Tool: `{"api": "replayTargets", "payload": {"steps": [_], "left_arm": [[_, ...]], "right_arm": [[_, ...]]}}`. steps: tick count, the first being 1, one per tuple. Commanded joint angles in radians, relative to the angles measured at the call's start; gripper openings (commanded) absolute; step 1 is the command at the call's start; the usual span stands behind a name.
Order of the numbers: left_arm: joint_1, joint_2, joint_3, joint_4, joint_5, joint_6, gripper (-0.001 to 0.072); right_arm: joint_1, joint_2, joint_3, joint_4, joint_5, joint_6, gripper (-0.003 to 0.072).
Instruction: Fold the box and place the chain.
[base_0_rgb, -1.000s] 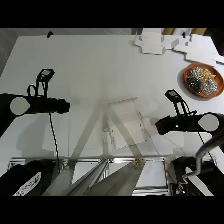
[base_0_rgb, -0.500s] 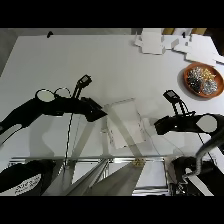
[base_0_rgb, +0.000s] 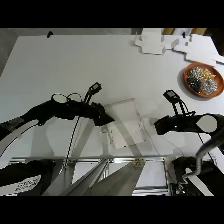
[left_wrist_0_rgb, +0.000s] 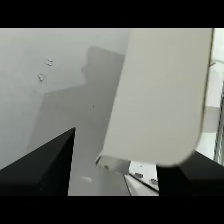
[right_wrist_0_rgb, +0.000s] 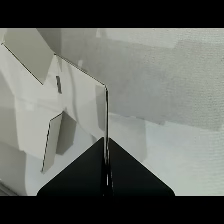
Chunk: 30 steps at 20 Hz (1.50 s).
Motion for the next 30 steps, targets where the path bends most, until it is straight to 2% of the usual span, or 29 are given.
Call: {"api": "replayTargets", "payload": {"steps": [1,4,5,8,9,10,14,17,18,20,21,23,25,26,28,30], "left_arm": [[-0.036,-0.015,0.0,-0.034,0.014,0.031,0.0515],[-0.081,-0.015,0.003,-0.034,0.013,0.066,0.0461],[-0.094,-0.015,0.006,-0.032,0.015,0.078,0.0358],[-0.102,-0.015,0.029,-0.023,0.019,0.093,0.0115],[-0.097,-0.015,0.037,-0.022,0.021,0.114,0.0044],[-0.093,-0.015,0.047,-0.008,0.021,0.129,0.0004],[-0.092,-0.013,0.091,0.175,0.023,0.124,0.0004],[-0.092,-0.013,0.095,0.196,0.024,0.119,0.001],[-0.092,-0.013,0.095,0.195,0.022,0.117,0.0074],[-0.091,-0.013,0.095,0.179,0.031,0.049,0.0284],[-0.087,-0.013,0.095,0.164,0.033,0.027,0.0301],[-0.081,-0.013,0.095,0.145,0.032,0.028,0.0262],[-0.081,-0.014,0.095,0.15,0.022,0.026,0.0153],[-0.082,-0.015,0.095,0.154,0.008,0.026,0.0129],[-0.082,-0.016,0.095,0.177,-0.021,0.026,0.0126],[-0.083,-0.016,0.095,0.208,-0.044,0.024,0.0041]], "right_arm": [[0.001,0.001,0.0,0.0,-0.001,0.0,0.0016],[0.001,0.001,0.0,0.0,-0.003,0.0,0.0016],[0.001,0.001,0.0,0.001,-0.002,0.0,0.0016],[0.001,0.001,0.0,0.001,0.0,0.0,0.0016],[0.001,0.001,0.0,0.001,0.005,0.0,0.0016],[0.001,0.001,0.0,0.001,0.014,0.0,0.0016],[0.001,0.001,0.0,0.0,0.043,0.0,0.0016],[0.0,0.001,0.0,0.0,0.04,0.0,0.0016],[0.0,0.001,0.0,0.0,0.04,0.0,0.0016],[0.0,0.001,0.0,0.0,0.04,0.0,0.0016],[0.0,0.001,0.0,0.0,0.04,0.0,0.0016],[0.001,0.001,0.0,0.0,0.039,0.0,0.0016],[0.001,0.001,0.0,0.0,0.039,0.0,0.0016],[0.001,0.001,0.0,0.0,0.039,0.0,0.0016],[0.0,0.001,0.0,0.0,0.039,0.0,0.0016],[0.001,0.001,0.0,0.0,0.038,0.0,0.0016]]}}
